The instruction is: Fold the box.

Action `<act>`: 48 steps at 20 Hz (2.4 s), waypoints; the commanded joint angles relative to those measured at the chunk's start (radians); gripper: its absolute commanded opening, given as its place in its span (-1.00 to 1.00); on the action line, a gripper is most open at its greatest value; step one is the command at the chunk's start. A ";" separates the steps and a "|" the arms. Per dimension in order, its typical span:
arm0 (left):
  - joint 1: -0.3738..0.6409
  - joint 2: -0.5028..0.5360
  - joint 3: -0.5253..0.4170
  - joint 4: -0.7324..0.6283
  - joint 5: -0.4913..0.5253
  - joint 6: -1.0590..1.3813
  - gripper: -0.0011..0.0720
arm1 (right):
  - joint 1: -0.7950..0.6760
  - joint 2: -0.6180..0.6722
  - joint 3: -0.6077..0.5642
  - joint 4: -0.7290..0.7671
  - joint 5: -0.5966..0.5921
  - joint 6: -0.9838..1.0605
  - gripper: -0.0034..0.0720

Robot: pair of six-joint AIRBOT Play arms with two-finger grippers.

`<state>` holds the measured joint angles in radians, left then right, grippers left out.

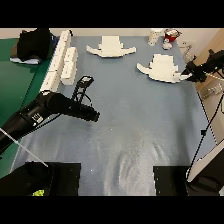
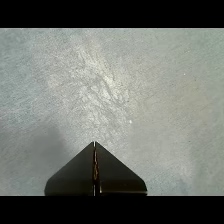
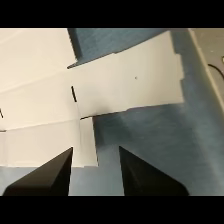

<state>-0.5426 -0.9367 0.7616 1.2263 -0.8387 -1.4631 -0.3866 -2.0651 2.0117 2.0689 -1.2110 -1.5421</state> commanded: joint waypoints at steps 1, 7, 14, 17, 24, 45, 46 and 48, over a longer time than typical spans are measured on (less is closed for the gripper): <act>0.000 0.001 0.000 0.000 0.000 0.000 -0.94 | 0.009 -0.086 0.048 0.119 -0.019 -0.038 0.27; 0.000 0.001 0.000 0.000 0.000 0.000 -0.94 | 0.046 -0.094 0.048 0.154 -0.039 -0.058 -0.31; 0.000 0.001 0.000 0.000 0.000 0.000 -0.94 | 0.101 -0.018 0.012 0.188 -0.149 -0.127 -0.92; 0.000 0.001 0.000 0.000 0.000 0.000 -0.94 | 0.149 0.084 -0.116 0.126 -0.182 -0.126 -0.92; 0.000 0.001 0.000 0.000 0.000 0.000 -0.94 | 0.246 0.510 -0.686 0.033 -0.154 -0.123 -0.92; 0.000 0.001 0.000 0.000 0.000 0.000 -0.94 | 0.179 1.272 -1.356 -0.235 -0.011 0.107 0.17; 0.000 0.001 0.000 0.000 0.000 0.000 -0.94 | 0.118 1.235 -1.345 -0.222 -0.009 0.066 0.17; 0.000 0.001 0.000 0.000 0.002 0.000 -0.93 | 0.019 1.136 -1.344 -0.135 -0.007 -0.058 0.17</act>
<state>-0.5426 -0.9367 0.7616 1.2263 -0.8383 -1.4631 -0.2466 -0.8440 0.6365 1.9244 -1.2194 -1.4948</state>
